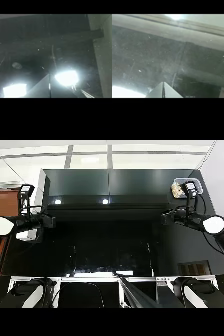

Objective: Fold the box and place the chain.

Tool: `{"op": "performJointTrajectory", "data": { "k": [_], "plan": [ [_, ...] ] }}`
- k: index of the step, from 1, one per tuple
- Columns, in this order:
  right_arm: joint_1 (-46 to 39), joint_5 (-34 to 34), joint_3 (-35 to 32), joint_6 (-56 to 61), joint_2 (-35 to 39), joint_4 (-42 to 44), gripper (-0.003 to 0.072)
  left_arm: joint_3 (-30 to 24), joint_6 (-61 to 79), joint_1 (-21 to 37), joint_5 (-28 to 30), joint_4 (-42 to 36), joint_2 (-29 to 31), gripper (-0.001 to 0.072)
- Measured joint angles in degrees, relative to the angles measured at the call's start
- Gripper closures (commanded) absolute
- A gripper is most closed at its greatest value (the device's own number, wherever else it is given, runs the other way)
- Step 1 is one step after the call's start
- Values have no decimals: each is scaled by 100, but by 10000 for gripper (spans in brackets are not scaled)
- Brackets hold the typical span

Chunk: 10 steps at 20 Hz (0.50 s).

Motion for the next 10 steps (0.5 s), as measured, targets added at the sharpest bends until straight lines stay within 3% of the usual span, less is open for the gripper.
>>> {"op": "performJointTrajectory", "data": {
  "k": [10],
  "plan": [
    [0,-98,-20,0,0,-26,669,-76,-11,-70,103,79,33,684]
  ]
}}
